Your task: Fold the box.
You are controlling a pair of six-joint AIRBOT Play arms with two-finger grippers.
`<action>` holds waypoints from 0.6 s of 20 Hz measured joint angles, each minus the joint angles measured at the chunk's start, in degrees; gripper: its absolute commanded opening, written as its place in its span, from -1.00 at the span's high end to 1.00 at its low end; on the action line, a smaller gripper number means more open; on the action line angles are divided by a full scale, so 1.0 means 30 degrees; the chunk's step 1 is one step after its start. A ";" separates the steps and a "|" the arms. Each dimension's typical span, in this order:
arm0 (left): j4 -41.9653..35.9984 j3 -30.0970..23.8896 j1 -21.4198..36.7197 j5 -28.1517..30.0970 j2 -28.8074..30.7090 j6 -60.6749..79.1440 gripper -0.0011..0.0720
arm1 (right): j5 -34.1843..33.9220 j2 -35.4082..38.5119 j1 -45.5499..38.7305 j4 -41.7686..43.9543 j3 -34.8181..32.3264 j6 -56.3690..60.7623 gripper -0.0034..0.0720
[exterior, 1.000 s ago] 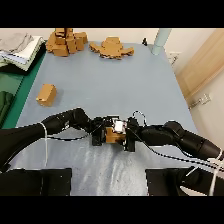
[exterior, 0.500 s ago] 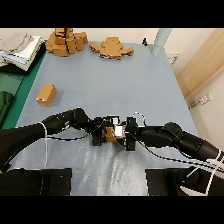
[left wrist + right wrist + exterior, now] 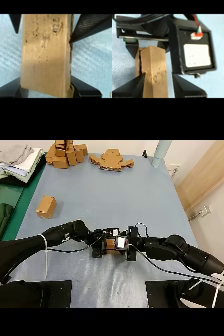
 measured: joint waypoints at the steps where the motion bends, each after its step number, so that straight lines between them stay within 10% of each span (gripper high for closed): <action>1: 0.0000 0.0000 0.0000 0.0007 0.0000 0.0000 -0.46 | 0.0000 0.0044 -0.0007 0.0000 0.0000 0.0000 -0.45; 4: 0.0000 0.0000 0.0000 0.0007 0.0000 0.0000 -0.46 | 0.0000 0.0029 -0.0007 0.0000 -0.0007 0.0000 -0.02; 12: 0.0007 0.0000 0.0000 0.0007 0.0000 0.0000 -0.46 | -0.0255 -0.0168 0.0000 0.0146 -0.0029 -0.0007 0.34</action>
